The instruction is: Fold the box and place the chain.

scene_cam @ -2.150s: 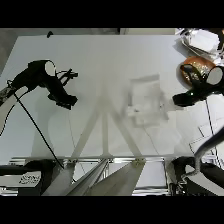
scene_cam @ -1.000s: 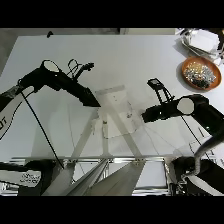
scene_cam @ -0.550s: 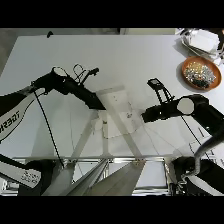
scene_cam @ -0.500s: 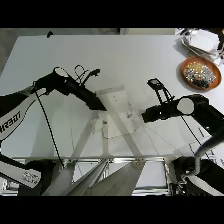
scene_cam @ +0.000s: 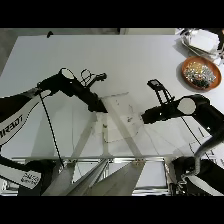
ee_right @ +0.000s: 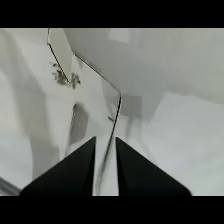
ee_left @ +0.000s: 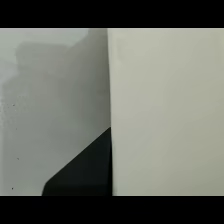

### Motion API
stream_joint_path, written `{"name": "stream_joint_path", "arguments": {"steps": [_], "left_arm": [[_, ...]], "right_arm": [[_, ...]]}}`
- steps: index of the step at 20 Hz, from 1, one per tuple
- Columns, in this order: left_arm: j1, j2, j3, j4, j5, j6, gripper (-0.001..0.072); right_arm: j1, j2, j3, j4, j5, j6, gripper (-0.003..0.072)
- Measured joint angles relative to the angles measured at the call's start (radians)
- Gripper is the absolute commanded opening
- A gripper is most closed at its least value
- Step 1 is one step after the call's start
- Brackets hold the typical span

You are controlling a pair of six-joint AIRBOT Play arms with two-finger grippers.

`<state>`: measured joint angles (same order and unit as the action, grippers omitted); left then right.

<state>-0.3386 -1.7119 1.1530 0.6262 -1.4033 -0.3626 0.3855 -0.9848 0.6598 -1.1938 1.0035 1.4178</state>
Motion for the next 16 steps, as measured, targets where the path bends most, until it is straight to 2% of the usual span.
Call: {"name": "stream_joint_path", "arguments": {"steps": [2,7,11,14,16], "left_arm": [[-0.022,0.051,0.000,0.039,0.003,0.010,-0.0004],[-0.109,0.236,-0.040,0.105,0.076,0.045,-0.0003],[-0.172,0.321,-0.163,0.116,0.239,0.076,0.0000],[-0.211,0.328,-0.258,0.121,0.384,0.138,0.0003],[-0.224,0.312,-0.289,0.115,0.445,0.211,0.0003]], "right_arm": [[0.000,0.041,0.001,0.004,0.040,0.000,0.0279],[0.000,0.229,0.001,-0.026,0.198,0.013,0.0278],[0.000,0.376,0.001,-0.052,0.278,0.022,0.0278],[0.000,0.428,0.001,-0.059,0.293,0.023,0.0278],[0.000,0.444,0.001,-0.059,0.286,0.025,0.0278]]}}
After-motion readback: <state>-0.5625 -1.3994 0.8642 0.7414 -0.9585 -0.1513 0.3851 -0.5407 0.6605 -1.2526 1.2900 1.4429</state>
